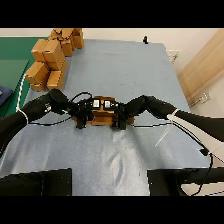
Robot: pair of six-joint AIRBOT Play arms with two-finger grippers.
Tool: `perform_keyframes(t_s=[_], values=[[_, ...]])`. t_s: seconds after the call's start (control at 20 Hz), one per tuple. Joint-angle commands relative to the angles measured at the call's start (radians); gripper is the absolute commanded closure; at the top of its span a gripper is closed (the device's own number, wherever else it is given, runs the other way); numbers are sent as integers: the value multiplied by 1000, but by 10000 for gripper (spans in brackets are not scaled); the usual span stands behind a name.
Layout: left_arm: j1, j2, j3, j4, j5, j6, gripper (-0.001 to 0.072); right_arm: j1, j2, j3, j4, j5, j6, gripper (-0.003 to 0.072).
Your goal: Fold the box.
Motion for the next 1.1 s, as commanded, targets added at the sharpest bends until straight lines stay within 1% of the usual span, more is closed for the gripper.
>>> perform_keyframes(t_s=[0.0,0.1,0.25,0.3,0.4,0.55,0.65,0.75,0.8,0.85,0.95,1.05], values=[[-2,0,1,-2,9,2,594,0,1,0,0,-3,0,679],[-2,0,1,-3,8,2,593,0,1,0,0,-3,0,679],[-2,6,8,-64,7,2,598,0,1,0,0,-2,0,679],[-2,10,11,-93,8,3,696,0,1,0,0,-2,0,679],[-1,20,27,-118,-7,6,694,0,1,0,0,-2,0,679],[1,52,62,-134,-98,5,695,0,1,0,0,-2,0,679],[10,108,66,-136,-140,-6,698,0,1,0,-1,-2,0,679],[71,174,64,-130,-140,-60,700,0,1,0,-1,-2,0,679],[123,194,58,-110,-147,-62,700,0,1,0,-1,-2,-1,679],[182,201,48,-50,-151,-63,700,0,1,0,-1,-2,-1,679],[263,180,23,100,-154,-62,696,0,1,0,-1,-2,0,679],[283,126,14,152,-166,-47,693,0,1,0,0,-2,0,679]])
